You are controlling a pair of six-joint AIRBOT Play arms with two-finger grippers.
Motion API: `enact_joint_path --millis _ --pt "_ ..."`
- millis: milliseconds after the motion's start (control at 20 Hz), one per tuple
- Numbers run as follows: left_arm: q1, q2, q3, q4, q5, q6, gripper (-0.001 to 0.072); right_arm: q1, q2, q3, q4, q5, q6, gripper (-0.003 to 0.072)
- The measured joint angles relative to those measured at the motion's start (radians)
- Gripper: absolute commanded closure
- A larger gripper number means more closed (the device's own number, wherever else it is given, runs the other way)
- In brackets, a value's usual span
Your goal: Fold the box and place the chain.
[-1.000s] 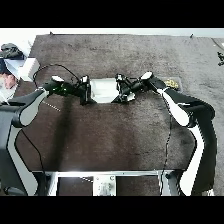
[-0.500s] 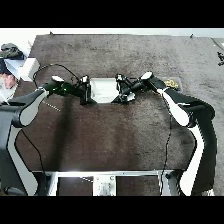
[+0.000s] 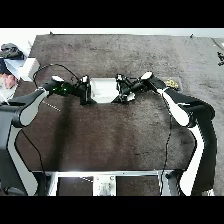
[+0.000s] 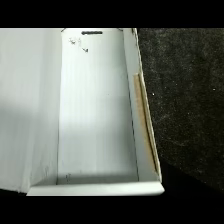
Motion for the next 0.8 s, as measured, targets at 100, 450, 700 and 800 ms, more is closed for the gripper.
enact_joint_path --millis 100,450,700,800 --pt "0.000 0.000 0.000 0.000 0.000 0.000 0.0302 0.000 0.000 0.000 0.000 0.000 0.000 0.0312" --pt "0.000 0.000 0.000 -0.001 0.000 0.000 0.0302 0.000 0.000 0.000 0.000 0.000 0.000 0.0308" --pt "0.000 0.000 0.000 0.000 0.000 0.000 0.0302 -0.002 0.003 0.000 -0.002 0.008 0.003 0.0092" --pt "0.000 0.000 0.000 0.000 0.000 0.000 0.0302 -0.006 0.006 0.000 -0.005 0.014 0.007 0.0092"
